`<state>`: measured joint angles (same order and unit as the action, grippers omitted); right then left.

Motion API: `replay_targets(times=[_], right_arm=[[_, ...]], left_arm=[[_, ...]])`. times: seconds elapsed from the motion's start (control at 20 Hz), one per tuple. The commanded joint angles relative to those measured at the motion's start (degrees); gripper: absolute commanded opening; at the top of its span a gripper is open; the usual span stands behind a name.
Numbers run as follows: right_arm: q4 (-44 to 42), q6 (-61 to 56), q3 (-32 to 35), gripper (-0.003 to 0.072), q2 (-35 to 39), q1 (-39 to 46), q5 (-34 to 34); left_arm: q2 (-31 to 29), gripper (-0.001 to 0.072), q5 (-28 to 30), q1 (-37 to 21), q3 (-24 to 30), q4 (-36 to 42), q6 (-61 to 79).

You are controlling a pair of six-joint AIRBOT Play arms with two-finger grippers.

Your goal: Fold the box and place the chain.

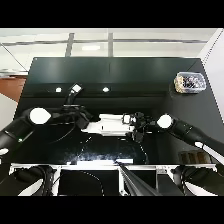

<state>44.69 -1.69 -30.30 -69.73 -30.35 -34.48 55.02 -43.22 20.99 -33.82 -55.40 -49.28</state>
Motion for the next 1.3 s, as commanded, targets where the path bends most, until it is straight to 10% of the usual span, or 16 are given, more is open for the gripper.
replay_targets(times=[0.0, 0.3, 0.6, 0.9, 1.15, 1.25], right_arm=[[-0.09, -0.07, -0.02, 0.0374, 0.04, -0.02, 0.0], [-0.09, -0.07, -0.02, 0.0374, 0.04, -0.02, 0.0], [-0.09, -0.07, -0.02, 0.0374, 0.04, -0.02, 0.0], [-0.09, -0.07, -0.02, 0.0374, 0.04, -0.02, 0.02], [-0.09, -0.07, -0.02, 0.0374, 0.04, -0.02, 0.0], [-0.09, -0.07, -0.02, 0.0375, 0.04, -0.02, 0.0]], left_arm=[[-1.81, 0.0706, -11.91, -5.2, 0.17, -7.89, 2.32], [2.25, 0.0686, -9.38, 2.23, 1.97, 0.24, 36.3], [11.08, 0.0679, 7.19, 8.79, 2.08, 5.44, 37.31], [12.37, 0.0602, 8.28, 9.03, 2.03, 11.74, 42.75], [12.37, 0.0245, 5.55, 9.03, 2.03, 18.6, 50.01], [12.37, 0.0226, 4.83, 9.01, 2.03, 18.71, 50.03]])
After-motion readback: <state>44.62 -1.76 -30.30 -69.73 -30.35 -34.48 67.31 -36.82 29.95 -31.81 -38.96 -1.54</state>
